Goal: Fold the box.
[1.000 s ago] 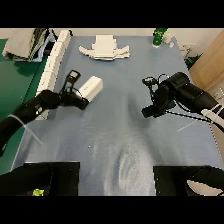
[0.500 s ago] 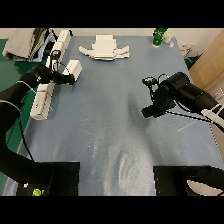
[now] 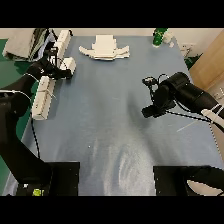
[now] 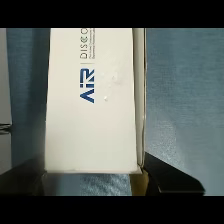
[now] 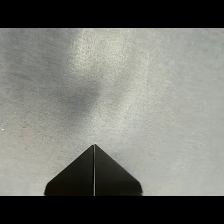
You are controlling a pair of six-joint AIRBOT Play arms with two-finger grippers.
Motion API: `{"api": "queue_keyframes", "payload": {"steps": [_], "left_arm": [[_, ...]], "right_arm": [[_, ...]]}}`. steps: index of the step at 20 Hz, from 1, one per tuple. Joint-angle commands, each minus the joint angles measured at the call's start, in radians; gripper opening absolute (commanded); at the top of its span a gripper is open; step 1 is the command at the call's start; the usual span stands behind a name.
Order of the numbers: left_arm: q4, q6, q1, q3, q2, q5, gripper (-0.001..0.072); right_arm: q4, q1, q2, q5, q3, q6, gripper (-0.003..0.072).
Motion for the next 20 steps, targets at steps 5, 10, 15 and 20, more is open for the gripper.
{"api": "queue_keyframes", "payload": {"steps": [5,10,15,20], "left_arm": [[0.065,-0.026,0.007,0.055,-0.05,0.021,0.0393],[0.064,-0.026,0.013,0.055,-0.058,0.063,0.0393],[0.063,-0.027,0.013,0.055,-0.062,0.063,0.0393],[0.059,-0.027,0.013,0.055,-0.063,0.064,0.0393]], "right_arm": [[0.0,-0.001,0.0,0.0,0.001,0.0,0.0005],[0.0,-0.001,0.0,0.0,0.001,0.0,0.0005],[0.0,-0.001,0.0,0.0,0.001,0.0,0.0005],[0.0,-0.001,0.0,0.0,0.001,0.0,0.0005]]}}
